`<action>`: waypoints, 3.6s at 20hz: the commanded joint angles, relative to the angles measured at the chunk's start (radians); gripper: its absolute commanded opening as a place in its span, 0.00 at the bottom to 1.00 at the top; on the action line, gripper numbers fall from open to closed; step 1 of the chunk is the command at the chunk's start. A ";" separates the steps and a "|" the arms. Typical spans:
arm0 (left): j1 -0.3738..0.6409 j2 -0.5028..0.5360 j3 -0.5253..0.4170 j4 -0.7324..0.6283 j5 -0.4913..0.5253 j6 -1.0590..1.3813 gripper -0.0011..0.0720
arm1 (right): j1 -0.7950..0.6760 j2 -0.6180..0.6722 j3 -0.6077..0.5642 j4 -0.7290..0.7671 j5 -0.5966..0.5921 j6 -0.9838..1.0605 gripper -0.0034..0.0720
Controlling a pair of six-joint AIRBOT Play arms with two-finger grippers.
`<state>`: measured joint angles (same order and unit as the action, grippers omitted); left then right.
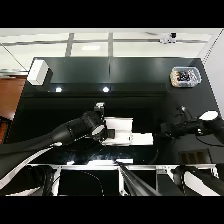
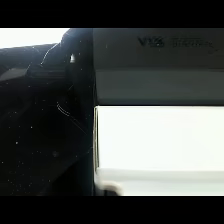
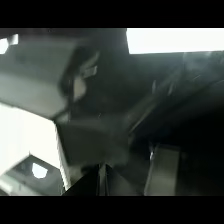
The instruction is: Fold the box and place the chain.
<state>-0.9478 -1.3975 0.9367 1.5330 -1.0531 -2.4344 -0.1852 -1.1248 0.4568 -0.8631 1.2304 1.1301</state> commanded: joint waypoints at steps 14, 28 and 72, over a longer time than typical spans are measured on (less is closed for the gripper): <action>0.000 0.000 0.001 -0.001 0.015 0.000 0.05 | 0.264 -0.111 0.002 0.337 0.077 -0.222 0.85; 0.000 0.000 0.001 -0.001 -0.001 0.000 0.05 | 0.468 -0.111 0.088 0.338 -0.130 -0.033 0.79; 0.000 0.000 0.001 0.003 0.001 0.000 0.05 | 1.000 -0.208 0.392 -0.542 -0.195 1.170 0.11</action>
<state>-0.9478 -1.3968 0.9375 1.5356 -1.0557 -2.4367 0.8139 -1.3312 0.8486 -1.4158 1.0382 2.3016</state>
